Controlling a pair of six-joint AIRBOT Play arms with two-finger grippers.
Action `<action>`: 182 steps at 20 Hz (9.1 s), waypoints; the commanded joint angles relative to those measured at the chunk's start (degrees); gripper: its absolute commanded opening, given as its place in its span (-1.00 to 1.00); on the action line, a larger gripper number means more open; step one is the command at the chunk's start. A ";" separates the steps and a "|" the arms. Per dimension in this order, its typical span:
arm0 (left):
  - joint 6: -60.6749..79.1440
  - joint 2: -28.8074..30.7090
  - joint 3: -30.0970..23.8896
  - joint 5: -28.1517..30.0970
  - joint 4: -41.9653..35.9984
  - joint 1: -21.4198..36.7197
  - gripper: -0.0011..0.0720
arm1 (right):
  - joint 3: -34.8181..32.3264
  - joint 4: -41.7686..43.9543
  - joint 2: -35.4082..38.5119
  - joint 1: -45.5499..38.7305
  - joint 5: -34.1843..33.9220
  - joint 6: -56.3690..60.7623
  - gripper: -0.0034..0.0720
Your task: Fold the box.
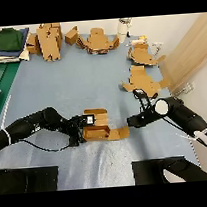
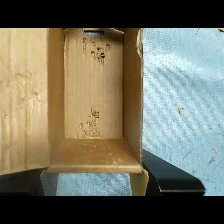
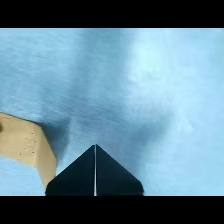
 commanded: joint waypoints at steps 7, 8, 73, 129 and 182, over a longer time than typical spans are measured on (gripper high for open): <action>0.02 0.04 0.00 -0.02 0.00 0.00 0.00 | -8.96 23.37 0.76 4.31 -9.77 -1.97 -0.90; 0.02 0.04 0.00 -0.02 0.00 0.00 0.00 | -8.96 23.52 0.74 5.35 -10.34 -1.81 -0.90; 0.02 0.04 0.00 0.00 -0.04 -0.07 0.00 | -4.85 -24.39 13.60 19.76 4.50 53.96 -0.86; 0.02 0.04 0.00 -0.02 -0.04 -0.07 0.00 | 7.28 -1.86 -4.63 26.86 -6.80 38.93 0.28; 0.02 0.04 0.00 0.00 0.00 -0.09 0.00 | 20.96 -14.91 -24.57 38.75 11.23 52.19 -0.67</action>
